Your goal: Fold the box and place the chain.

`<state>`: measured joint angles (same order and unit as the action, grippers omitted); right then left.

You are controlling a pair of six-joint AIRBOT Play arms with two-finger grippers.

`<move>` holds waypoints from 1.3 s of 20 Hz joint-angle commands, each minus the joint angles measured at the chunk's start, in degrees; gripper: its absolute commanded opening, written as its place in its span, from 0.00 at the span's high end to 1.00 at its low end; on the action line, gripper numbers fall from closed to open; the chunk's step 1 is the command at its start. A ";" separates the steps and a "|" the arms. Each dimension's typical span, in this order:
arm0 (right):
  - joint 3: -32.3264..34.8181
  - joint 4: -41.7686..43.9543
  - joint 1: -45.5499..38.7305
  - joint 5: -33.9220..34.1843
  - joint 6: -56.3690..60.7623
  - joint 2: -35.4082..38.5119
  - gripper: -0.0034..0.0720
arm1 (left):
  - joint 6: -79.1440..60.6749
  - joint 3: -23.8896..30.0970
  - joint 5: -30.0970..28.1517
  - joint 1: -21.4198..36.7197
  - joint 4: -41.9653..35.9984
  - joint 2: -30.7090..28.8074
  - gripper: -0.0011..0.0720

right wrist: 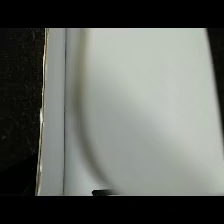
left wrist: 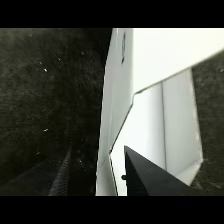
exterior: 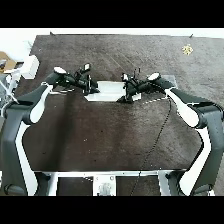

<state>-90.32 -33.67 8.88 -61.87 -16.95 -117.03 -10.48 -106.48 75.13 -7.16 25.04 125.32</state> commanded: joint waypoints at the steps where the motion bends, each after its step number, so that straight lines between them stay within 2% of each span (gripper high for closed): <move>1: -0.02 0.02 0.04 -0.04 0.04 -0.02 0.39 | 5.55 -0.07 6.03 2.99 -0.09 -3.58 0.49; 3: -0.02 0.00 0.04 -0.04 0.04 -0.02 0.39 | 10.73 -0.04 10.23 4.31 -1.40 -5.40 0.49; 6: -0.02 0.00 0.02 -0.04 0.04 -0.02 0.39 | 17.03 0.02 16.83 3.06 -1.27 -5.35 0.50; 7: -0.02 0.00 0.02 -0.04 0.04 -0.02 0.39 | 17.66 0.17 17.51 2.08 -1.03 -5.35 0.57; 8: -0.02 0.00 0.04 -0.04 0.04 -0.02 0.39 | 17.66 0.24 17.46 1.01 -1.01 -5.33 0.88; 9: -0.02 0.00 0.04 -0.04 0.04 -0.02 0.39 | 17.64 0.24 17.46 0.09 -0.94 -5.31 0.97; 17: -0.02 0.00 0.04 -0.04 0.04 -0.02 0.39 | 17.55 0.24 13.00 -4.22 -1.01 -5.31 0.97; 26: -0.02 0.02 0.04 -0.04 0.04 -0.02 0.39 | 19.12 0.24 -3.82 -4.57 -1.25 -5.29 0.97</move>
<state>-90.32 -33.67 8.88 -61.89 -16.91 -117.03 7.60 -106.24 77.32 -11.60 23.86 120.05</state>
